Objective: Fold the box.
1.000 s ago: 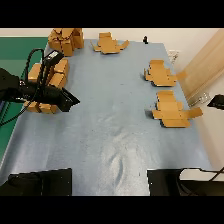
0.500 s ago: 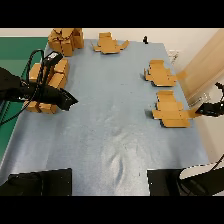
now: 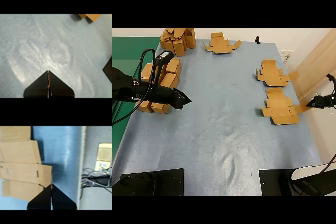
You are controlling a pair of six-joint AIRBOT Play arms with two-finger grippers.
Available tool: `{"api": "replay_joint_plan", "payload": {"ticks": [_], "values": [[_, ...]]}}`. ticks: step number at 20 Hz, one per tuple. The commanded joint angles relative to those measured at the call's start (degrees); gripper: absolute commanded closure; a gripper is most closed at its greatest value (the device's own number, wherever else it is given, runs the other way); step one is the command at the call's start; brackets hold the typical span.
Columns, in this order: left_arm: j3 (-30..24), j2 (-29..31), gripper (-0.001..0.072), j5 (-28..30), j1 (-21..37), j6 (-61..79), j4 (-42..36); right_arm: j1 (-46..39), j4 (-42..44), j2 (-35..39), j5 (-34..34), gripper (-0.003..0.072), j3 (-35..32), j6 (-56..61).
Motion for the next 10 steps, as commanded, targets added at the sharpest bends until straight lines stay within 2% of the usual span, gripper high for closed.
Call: {"api": "replay_joint_plan", "payload": {"ticks": [1, 5, 7, 8, 9, 10], "values": [[0.2, 0.0, 0.0689, 0.6, 0.6, -0.1, -0.9, 5.1, 2.3, 9.0, -8.5, 0.0678, 0.2, 17.1], [0.2, 0.0, 0.0689, -0.7, 5.5, 0.5, -2.3, 15.1, 8.3, 23.7, -16.9, 0.0679, 0.2, 26.8], [0.2, -0.1, 0.0688, -0.8, 9.4, 3.0, -4.3, 21.3, 12.5, 30.1, -16.4, 0.0679, 0.2, 30.9], [0.2, -0.5, 0.0658, -1.3, 11.3, 5.0, -5.9, 24.9, 16.4, 32.7, -13.5, 0.0679, -0.3, 31.1], [0.2, -1.1, 0.0349, -2.3, 13.1, 6.6, -7.9, 28.5, 19.7, 34.6, -9.7, 0.0679, -0.8, 31.7], [0.2, -1.9, 0.0215, -2.6, 14.4, 6.4, -9.5, 32.3, 21.9, 36.0, -5.6, 0.0679, -1.4, 32.2]]}}
